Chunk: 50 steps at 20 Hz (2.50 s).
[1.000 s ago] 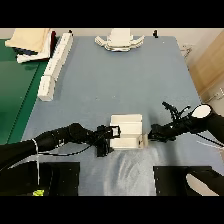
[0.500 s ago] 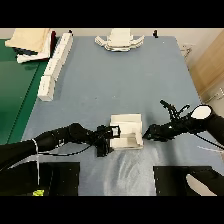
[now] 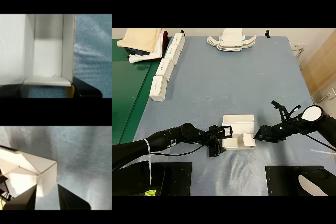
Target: Fold the box.
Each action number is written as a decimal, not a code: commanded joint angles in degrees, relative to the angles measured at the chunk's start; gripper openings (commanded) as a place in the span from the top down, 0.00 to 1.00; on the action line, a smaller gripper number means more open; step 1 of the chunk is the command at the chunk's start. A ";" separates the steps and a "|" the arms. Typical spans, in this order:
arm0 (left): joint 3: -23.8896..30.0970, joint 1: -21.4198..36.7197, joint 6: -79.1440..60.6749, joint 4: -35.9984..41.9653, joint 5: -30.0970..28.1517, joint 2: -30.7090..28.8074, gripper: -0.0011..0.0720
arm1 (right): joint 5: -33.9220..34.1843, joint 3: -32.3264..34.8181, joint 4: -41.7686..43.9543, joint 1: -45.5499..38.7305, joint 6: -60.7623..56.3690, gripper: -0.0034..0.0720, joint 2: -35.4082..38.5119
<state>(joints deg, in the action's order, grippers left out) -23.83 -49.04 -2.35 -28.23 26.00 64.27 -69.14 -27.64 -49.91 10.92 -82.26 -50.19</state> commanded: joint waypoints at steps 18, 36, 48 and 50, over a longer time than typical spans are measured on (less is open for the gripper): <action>-0.02 -0.04 0.00 -0.02 0.00 -0.02 0.36 | 3.02 -14.32 -37.86 34.67 -49.79 0.41 -12.52; -0.02 -0.04 0.00 -0.02 0.00 -0.04 0.36 | -2.01 -18.71 -42.27 37.38 -55.47 0.95 -21.53; -0.02 -0.04 0.00 -0.02 0.00 -0.02 0.36 | -2.99 -18.84 -41.18 38.73 -53.13 0.23 -17.66; -0.02 -0.04 0.00 -0.02 0.00 -0.04 0.36 | -4.66 -18.84 -40.19 38.73 -53.16 0.19 -13.64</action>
<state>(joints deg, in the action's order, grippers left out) -23.83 -49.04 -2.31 -28.23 26.02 64.27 -71.99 -46.41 -91.72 49.56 -135.76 -67.61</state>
